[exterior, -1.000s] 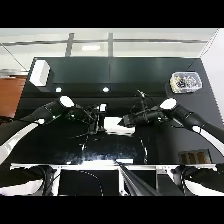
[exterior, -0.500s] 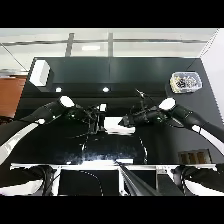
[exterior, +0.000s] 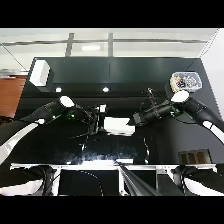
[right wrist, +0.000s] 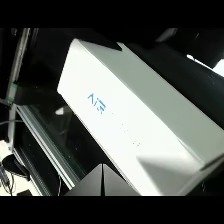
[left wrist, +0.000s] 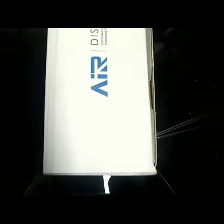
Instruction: Fold the box and place the chain.
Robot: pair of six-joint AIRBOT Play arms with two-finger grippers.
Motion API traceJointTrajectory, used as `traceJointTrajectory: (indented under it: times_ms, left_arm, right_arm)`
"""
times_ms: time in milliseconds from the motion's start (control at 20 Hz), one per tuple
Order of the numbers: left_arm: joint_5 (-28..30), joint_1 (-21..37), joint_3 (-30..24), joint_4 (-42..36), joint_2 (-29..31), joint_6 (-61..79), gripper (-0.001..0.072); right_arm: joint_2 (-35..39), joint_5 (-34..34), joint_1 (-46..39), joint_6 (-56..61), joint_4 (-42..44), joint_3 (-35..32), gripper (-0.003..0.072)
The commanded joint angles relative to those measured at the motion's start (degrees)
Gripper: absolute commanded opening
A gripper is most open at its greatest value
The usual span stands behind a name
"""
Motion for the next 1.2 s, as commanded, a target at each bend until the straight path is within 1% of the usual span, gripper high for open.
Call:
traceJointTrajectory:
  times_ms: [0,200,250,300,350,400,450,600,650,800,850,950,1050,1150]
  left_arm:
    - [0.3,0.0,0.0,-0.1,0.0,-0.1,0.0469]
    - [0.2,0.0,0.1,-0.2,0.0,-0.1,0.048]
    - [-0.4,0.1,0.4,0.1,0.3,-0.5,0.053]
    - [-0.3,0.1,0.9,1.0,1.0,-2.0,0.0539]
    - [-0.3,0.1,1.4,2.4,2.0,-3.1,0.0593]
    - [0.1,0.2,1.7,4.3,3.1,-5.0,0.0695]
    - [0.3,0.3,1.9,6.5,4.3,-7.0,0.0712]
    - [-0.2,2.0,2.1,11.5,7.6,-13.6,0.0718]
    - [-0.3,2.9,2.1,12.1,8.9,-15.7,0.0719]
    - [-3.7,4.0,2.7,10.0,11.8,-18.2,0.0719]
    - [-3.4,3.3,3.1,8.0,12.0,-18.2,0.0719]
    - [-0.6,0.8,4.3,5.1,11.6,-18.1,0.0718]
    - [1.6,-2.8,5.9,5.1,10.5,-18.0,0.0717]
    - [1.9,-6.3,7.8,5.4,7.8,-17.6,0.0716]
  right_arm:
    - [0.3,0.9,-0.7,0.6,-1.3,0.2,0.0004]
    - [0.5,0.1,-1.3,-0.3,-2.4,0.2,0.0004]
    - [1.1,0.1,-2.3,-0.3,-2.4,0.3,0.0004]
    - [1.9,0.3,-3.7,-0.3,-2.6,0.7,0.0004]
    - [2.8,0.8,-5.5,-0.3,-2.7,1.4,0.0004]
    - [3.8,1.5,-7.7,-0.3,-2.7,2.4,0.0004]
    - [4.8,2.1,-10.1,-0.3,-2.6,3.5,0.0004]
    - [7.2,2.6,-16.6,-0.3,-2.6,5.2,0.0004]
    - [7.9,2.7,-18.5,-0.3,-2.6,5.4,0.0004]
    - [8.3,3.3,-21.9,-0.3,-2.6,5.5,0.0004]
    - [8.3,3.4,-22.2,-0.3,-2.6,5.5,0.0005]
    - [8.3,3.5,-22.2,-0.3,-2.6,5.5,0.0005]
    - [8.3,3.5,-22.2,-0.3,-2.6,5.5,0.0004]
    - [8.3,3.5,-22.2,-0.3,-2.6,5.5,0.0005]
